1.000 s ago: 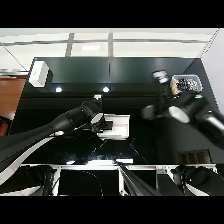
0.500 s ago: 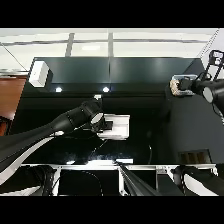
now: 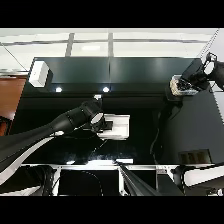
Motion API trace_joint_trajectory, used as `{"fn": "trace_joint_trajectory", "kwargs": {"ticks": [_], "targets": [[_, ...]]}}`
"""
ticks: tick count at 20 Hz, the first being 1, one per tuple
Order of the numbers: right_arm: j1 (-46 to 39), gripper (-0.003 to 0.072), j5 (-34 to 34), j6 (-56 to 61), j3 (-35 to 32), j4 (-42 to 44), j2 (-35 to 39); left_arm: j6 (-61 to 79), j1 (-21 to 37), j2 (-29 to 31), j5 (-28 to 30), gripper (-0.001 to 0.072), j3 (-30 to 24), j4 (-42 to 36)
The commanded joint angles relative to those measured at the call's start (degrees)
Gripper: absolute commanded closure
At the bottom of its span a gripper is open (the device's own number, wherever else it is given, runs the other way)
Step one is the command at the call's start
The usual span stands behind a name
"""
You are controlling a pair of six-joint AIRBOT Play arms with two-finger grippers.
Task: Fold the box and place the chain.
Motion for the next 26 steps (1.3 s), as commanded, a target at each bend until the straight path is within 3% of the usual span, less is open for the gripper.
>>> {"fn": "trace_joint_trajectory", "kwargs": {"ticks": [1,2,3,4,7,8,9,14,21,26], "targets": [[-0.70,-0.0023,1.42,-1.29,3.72,2.45,-4.48,0.00,0.02,-0.02,0.00,0.0683,0.02,0.00],[-0.70,0.0081,1.57,-1.31,3.72,2.80,-4.74,0.00,0.02,-0.02,0.00,0.0683,0.02,0.00],[-0.70,0.0119,1.73,-1.36,3.72,3.54,-4.83,0.00,0.02,-0.02,0.00,0.0683,0.02,0.00],[-0.70,0.0272,2.01,-1.33,3.72,3.69,-4.83,0.00,0.02,-0.02,0.00,0.0683,0.02,0.00],[-0.70,0.0303,4.37,-1.36,3.80,3.89,-4.83,0.00,0.02,-0.02,-0.04,0.0683,0.02,-0.04],[-0.70,0.0643,5.79,-1.36,4.26,3.87,-4.79,0.00,0.02,-0.02,-0.04,0.0683,0.02,-0.04],[-0.70,0.0672,7.30,-1.38,4.92,3.85,-4.66,0.00,0.02,-0.02,-0.04,0.0683,0.02,-0.20],[-0.70,0.0673,11.32,-10.12,8.57,4.33,2.29,0.00,0.02,-0.02,-0.04,0.0683,0.02,-0.22],[-0.70,0.0677,15.98,-24.92,9.22,16.61,22.97,0.00,0.02,-0.02,0.00,0.0683,0.02,-0.22],[-0.70,0.0678,24.55,-27.21,18.51,23.67,29.86,0.00,0.02,-0.02,-0.02,0.0683,0.02,-0.20]]}}
